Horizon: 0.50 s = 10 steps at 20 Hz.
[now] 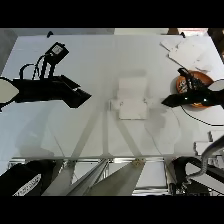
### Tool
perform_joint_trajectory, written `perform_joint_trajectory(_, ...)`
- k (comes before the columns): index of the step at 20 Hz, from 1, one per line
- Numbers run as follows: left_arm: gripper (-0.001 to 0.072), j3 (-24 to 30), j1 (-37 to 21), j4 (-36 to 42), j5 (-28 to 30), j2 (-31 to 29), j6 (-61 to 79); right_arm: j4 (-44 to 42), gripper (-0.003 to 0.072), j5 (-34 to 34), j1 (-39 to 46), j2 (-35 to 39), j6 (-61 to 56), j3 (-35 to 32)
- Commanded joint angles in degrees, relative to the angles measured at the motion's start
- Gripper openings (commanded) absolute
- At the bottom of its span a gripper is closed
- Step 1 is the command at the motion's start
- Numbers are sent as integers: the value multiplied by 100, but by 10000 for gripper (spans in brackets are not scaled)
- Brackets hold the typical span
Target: Fold the box and place the chain.
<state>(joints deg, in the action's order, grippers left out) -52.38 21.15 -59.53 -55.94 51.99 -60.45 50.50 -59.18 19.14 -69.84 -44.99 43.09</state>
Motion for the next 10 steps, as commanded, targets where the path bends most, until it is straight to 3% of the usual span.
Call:
perform_joint_trajectory(1, 699, 0, 2, 0, 0, -2, 2, -623, 15, 1349, -973, -63, 138, -4)
perform_joint_trajectory(7, 699, 0, 2, -2, 2, -2, 2, -616, 15, 2830, -2524, -748, -310, -87)
perform_joint_trajectory(10, 699, 0, 2, 0, 0, -2, 2, -612, 15, 3423, -2911, -981, -769, -90)
